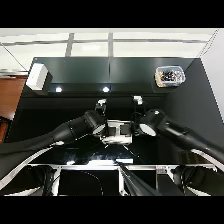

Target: Fold the box and place the chain.

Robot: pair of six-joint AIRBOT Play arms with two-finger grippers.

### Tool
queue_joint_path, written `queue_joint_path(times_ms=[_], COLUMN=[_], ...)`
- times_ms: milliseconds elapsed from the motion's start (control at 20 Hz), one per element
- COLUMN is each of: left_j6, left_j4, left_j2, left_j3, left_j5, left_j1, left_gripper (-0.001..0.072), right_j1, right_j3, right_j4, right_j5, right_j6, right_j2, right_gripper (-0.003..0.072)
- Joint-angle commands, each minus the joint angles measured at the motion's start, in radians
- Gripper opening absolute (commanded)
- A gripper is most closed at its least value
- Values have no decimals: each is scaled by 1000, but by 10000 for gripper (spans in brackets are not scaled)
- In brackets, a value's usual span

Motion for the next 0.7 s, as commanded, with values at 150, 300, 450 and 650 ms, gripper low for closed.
queue_joint_path(times_ms=[150, 300, 450, 650], left_j6=[0, 0, 0, 0], left_j4=[0, 0, 0, 0], left_j2=[0, 0, 0, 0], left_j3=[1, 1, 1, 1], left_j5=[0, 0, 0, 0], left_j1=[0, 0, 0, 1], left_gripper=[24, 24, 24, 24], right_j1=[-32, -248, -591, -855], right_j3=[0, -99, -157, 98], right_j4=[-539, -758, -651, -187], right_j5=[337, 173, -201, -446], right_j6=[-156, -156, -156, -420], right_j2=[308, 307, 212, -59], right_gripper=[451, 451, 648, 717])
